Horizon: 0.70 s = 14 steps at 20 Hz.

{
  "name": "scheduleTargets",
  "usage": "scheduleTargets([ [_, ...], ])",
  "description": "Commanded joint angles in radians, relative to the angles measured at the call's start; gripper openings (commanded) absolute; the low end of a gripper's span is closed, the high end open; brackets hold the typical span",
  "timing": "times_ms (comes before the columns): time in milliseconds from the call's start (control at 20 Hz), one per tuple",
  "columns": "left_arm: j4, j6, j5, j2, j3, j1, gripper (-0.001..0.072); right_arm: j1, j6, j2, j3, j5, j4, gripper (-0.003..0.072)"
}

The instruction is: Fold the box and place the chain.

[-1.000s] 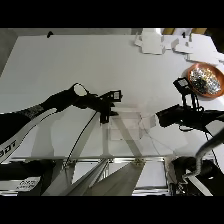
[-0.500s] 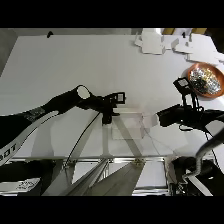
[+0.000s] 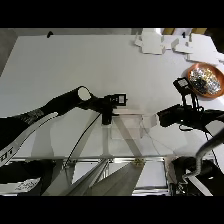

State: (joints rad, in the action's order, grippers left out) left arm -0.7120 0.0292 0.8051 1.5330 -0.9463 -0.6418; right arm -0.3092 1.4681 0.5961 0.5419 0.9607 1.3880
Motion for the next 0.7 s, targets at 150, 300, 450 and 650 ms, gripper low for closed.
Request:
scheduleTargets([
  [150,0.000,0.002,-0.002,-0.001,-0.001,0.000,0.0003,-0.001,-0.003,0.001,0.000,0.000,0.000,0.0337],
  [300,0.000,0.003,-0.001,0.006,-0.001,-0.001,0.0003,-0.001,-0.003,0.001,0.000,0.001,0.000,0.0337],
  [450,-0.001,0.041,-0.002,0.016,-0.001,-0.001,0.0003,-0.001,-0.003,0.001,0.000,0.002,0.000,0.0337],
  [650,0.000,0.044,-0.001,0.016,-0.001,0.000,0.0004,-0.001,-0.003,0.001,0.000,0.002,0.000,0.0337],
])
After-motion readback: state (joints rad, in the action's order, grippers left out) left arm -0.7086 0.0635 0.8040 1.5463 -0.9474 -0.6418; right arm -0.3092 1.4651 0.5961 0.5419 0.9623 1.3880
